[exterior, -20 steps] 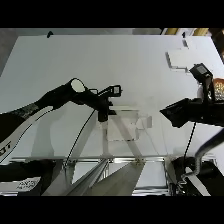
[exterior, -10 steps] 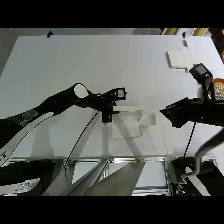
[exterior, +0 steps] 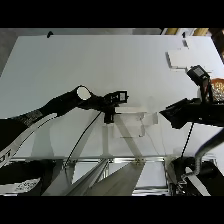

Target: Fold the box and place the chain.

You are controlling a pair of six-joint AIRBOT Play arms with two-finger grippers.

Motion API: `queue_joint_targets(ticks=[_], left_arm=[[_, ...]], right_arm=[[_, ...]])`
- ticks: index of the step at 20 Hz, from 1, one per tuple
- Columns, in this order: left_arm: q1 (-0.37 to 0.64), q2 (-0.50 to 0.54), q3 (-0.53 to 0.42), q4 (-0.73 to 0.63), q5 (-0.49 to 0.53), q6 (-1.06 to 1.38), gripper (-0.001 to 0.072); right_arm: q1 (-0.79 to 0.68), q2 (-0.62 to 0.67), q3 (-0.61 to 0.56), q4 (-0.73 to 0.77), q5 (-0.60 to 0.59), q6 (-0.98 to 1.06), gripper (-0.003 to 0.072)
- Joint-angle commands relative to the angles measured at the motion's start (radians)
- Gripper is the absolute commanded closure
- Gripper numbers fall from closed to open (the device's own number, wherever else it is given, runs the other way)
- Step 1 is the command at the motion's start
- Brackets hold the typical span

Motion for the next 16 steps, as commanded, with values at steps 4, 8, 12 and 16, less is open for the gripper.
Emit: queue_joint_targets(ticks=[4,8,12,16], left_arm=[[-0.001,-0.008,0.0,0.013,0.002,0.028,0.071],[-0.001,-0.019,0.0,0.012,-0.002,0.058,0.0704],[-0.001,-0.03,0.0,0.012,0.0,0.057,0.0707],[-0.001,-0.04,0.0,0.012,-0.001,0.057,0.0707]], right_arm=[[0.001,0.001,-0.001,-0.01,0.0,-0.003,0.0346],[0.001,0.001,-0.001,-0.01,0.0,-0.003,0.0346],[0.001,0.001,-0.001,-0.011,0.0,-0.003,0.0346],[0.001,0.001,-0.001,-0.012,0.0,-0.003,0.0346]])
